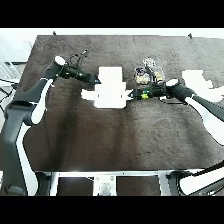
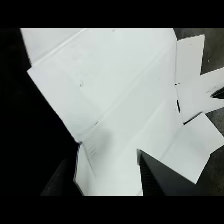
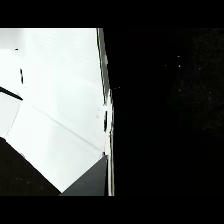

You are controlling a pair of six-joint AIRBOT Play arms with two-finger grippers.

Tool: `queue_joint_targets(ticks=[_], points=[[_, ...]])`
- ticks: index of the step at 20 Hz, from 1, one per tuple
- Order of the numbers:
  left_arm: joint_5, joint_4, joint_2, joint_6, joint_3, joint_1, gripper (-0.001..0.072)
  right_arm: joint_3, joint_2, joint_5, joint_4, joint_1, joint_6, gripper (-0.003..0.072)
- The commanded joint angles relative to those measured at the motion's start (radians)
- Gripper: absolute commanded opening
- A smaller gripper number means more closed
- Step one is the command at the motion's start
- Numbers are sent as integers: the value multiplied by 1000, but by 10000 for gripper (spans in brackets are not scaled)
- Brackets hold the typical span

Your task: Fold the box and place the chain.

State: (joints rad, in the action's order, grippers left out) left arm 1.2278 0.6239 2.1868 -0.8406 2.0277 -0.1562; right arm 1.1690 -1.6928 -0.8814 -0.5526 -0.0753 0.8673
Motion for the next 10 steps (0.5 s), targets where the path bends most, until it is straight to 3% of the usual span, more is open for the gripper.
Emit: queue_joint_targets(ticks=[1, 2, 3, 10], points=[[10, -52, 13, 29, 2, -3, 512, -2, -1, -1, 0, 0, -12, 11], [11, -52, 16, 28, 2, -3, 511, -2, -1, 0, 0, 0, -13, 11], [12, -52, 19, 28, 2, -3, 446, -2, -1, 0, 0, 0, -16, 11], [21, -57, 43, 31, 2, -3, 439, -2, -1, 0, 2, 0, -39, 11]])
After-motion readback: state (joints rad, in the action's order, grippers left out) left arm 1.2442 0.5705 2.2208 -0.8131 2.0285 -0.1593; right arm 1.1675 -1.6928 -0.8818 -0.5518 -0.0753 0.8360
